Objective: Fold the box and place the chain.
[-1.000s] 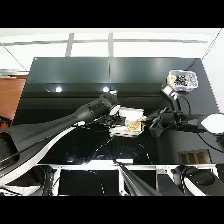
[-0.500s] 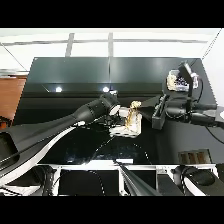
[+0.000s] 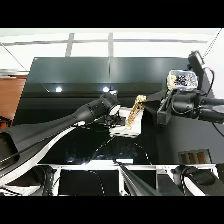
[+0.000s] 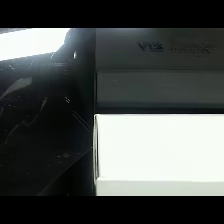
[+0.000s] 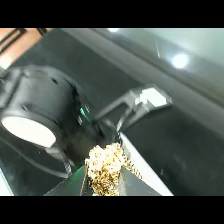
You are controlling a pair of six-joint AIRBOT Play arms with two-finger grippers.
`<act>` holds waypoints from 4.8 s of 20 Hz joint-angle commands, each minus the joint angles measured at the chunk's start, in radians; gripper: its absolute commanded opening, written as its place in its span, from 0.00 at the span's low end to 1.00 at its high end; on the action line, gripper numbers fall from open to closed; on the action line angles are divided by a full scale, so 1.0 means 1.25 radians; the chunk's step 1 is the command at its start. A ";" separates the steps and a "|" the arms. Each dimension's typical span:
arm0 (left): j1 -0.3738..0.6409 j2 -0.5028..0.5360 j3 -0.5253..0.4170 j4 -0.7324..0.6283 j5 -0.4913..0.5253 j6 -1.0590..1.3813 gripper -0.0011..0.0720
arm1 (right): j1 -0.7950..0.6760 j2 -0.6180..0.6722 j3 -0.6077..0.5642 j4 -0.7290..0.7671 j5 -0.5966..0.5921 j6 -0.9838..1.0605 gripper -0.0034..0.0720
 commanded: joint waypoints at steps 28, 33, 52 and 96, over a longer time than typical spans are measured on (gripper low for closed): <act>0.001 0.000 0.001 -0.009 0.008 -0.039 0.06 | -0.332 -0.040 -0.203 -0.135 0.045 0.088 0.56; 0.000 0.000 0.001 -0.018 0.044 -0.078 0.06 | -0.326 -0.040 -0.203 -0.117 0.041 0.087 0.56; 0.165 0.476 -0.314 0.203 0.017 0.103 0.89 | -0.326 -0.040 -0.203 -0.117 0.044 0.089 0.56; 0.253 0.141 -0.348 -0.749 0.312 1.958 0.98 | -0.326 -0.040 -0.203 -0.121 0.090 0.136 0.56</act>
